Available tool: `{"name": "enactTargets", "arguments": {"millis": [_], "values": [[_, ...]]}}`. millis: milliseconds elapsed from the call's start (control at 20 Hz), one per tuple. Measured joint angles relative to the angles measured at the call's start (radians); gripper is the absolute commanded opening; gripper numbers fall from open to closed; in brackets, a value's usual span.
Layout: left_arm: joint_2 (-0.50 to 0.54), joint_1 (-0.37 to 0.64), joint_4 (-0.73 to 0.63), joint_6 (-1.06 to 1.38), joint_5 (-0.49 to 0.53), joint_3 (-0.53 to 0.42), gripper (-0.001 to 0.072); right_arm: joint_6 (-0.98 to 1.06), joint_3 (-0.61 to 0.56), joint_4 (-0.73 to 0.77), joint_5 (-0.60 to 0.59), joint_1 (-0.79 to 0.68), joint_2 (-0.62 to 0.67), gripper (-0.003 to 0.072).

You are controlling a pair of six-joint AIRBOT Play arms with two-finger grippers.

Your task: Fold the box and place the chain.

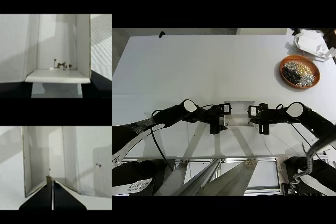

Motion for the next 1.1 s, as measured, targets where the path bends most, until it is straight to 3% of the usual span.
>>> {"name": "enactTargets", "arguments": {"millis": [150, 250, 400, 600, 800, 1100], "values": [[0.000, 0.000, 0.000, 0.000, 0.000, 0.000, 0.0345, 0.166, 0.000, -0.037, 0.050, -0.013, 0.053, 0.0011], [0.000, 0.000, 0.000, 0.000, 0.000, 0.000, 0.0345, 0.401, 0.000, -0.053, 0.071, -0.060, 0.093, 0.0012], [0.000, 0.000, 0.000, 0.000, 0.000, 0.000, 0.0345, 0.750, 0.000, -0.077, 0.107, -0.194, 0.140, 0.0012], [0.000, 0.000, 0.000, 0.000, 0.000, 0.000, 0.0345, 1.028, 0.000, -0.106, 0.149, -0.401, 0.163, 0.0011], [0.000, 0.000, 0.000, 0.000, 0.000, 0.000, 0.0345, 1.214, -0.001, -0.222, 0.171, -0.509, 0.156, 0.0011], [0.000, 0.000, 0.000, 0.000, 0.000, 0.000, 0.0345, 1.290, -0.002, -0.297, 0.186, -0.476, 0.066, 0.0011]]}}
